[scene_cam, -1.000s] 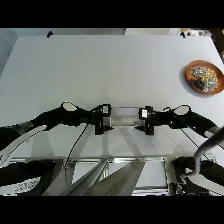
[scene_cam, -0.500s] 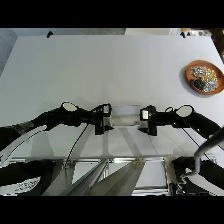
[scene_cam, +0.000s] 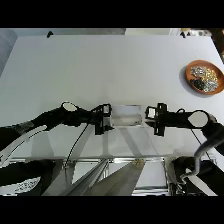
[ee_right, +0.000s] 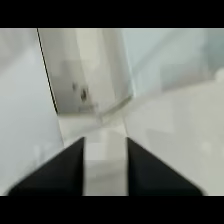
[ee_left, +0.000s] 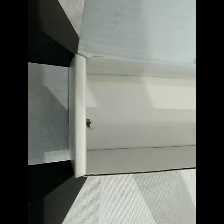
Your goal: Fold the box and place the chain.
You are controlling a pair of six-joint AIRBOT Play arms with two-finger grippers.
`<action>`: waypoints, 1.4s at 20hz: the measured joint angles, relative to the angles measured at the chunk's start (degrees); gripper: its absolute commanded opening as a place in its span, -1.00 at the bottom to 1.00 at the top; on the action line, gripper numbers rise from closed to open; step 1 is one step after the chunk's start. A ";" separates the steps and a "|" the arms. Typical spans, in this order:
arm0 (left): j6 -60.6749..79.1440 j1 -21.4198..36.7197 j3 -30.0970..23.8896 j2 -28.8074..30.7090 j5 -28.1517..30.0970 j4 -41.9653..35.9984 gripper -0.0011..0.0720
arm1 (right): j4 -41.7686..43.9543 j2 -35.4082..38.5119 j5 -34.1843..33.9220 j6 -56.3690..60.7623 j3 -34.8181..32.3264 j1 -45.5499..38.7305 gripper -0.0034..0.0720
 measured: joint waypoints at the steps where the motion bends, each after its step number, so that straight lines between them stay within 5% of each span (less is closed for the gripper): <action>1: 0.00 0.00 0.00 0.00 0.00 0.00 -0.60 | 3.54 0.63 0.02 0.90 0.00 0.94 -0.86; 5: 0.02 0.00 0.00 0.00 0.00 0.00 -0.60 | 15.56 1.79 -6.14 0.17 0.00 6.56 -0.86; 11: 0.02 0.00 0.00 0.00 -0.02 0.00 -0.60 | 23.56 -3.21 -28.28 -0.26 0.02 13.07 -0.86; 17: 0.02 0.00 0.00 0.00 -0.02 0.00 -0.60 | 25.35 -12.70 -34.12 1.84 0.09 14.19 -0.86; 23: 0.02 0.00 0.00 0.00 -0.02 0.02 -0.60 | 18.95 -11.06 -30.14 13.03 3.45 14.32 -0.87; 28: 0.02 0.00 0.00 0.00 -0.02 0.02 -0.60 | -6.49 -9.18 -6.67 33.33 14.38 10.67 -0.87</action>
